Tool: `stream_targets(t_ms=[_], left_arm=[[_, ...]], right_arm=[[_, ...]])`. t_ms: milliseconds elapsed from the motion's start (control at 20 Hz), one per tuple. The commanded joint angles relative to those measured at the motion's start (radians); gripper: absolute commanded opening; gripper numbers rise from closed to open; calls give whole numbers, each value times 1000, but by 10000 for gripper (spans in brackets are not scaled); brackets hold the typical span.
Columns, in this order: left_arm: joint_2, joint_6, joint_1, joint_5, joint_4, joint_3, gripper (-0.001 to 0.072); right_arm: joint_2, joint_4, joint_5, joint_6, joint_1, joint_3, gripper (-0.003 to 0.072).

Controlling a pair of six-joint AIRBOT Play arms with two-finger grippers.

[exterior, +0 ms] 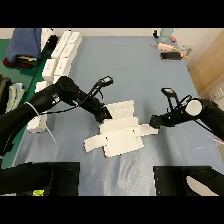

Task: Fold the box.

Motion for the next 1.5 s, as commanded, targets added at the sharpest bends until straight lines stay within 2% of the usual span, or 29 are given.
stream_targets(t_ms=[0, 100, 200, 250, 350, 500, 600, 700, 750, 1050, 1450], left_arm=[[81, 47, -94, 133, 82, -13, 13], [119, 101, -141, 233, 81, -53, 12], [149, 142, -183, 347, 81, -121, 12], [163, 154, -202, 409, 81, -161, 12], [191, 169, -246, 552, 80, -244, 12], [247, 234, -328, 720, 80, -344, 12], [278, 242, -374, 761, 80, -388, 12], [286, 242, -401, 760, 80, -414, 12], [286, 241, -409, 758, 80, -423, 13], [317, 245, -417, 702, 82, -427, 14], [341, 289, -417, 519, 77, -427, 14]], right_arm=[[1, -106, 9, 171, 0, 92, 550], [1, -86, 21, 192, 0, 135, 549], [1, -2, 32, 190, 1, 169, 547], [1, 35, 32, 190, 2, 177, 518], [1, 68, 30, 189, 2, 180, 401], [1, 66, 29, 189, 2, 180, 400], [1, 66, 20, 190, 2, 180, 400], [1, 66, -6, 190, 2, 180, 384], [1, 67, -19, 190, 2, 180, 334], [1, 66, -32, 190, 2, 180, 334], [1, 66, -39, 190, 2, 180, 334]])
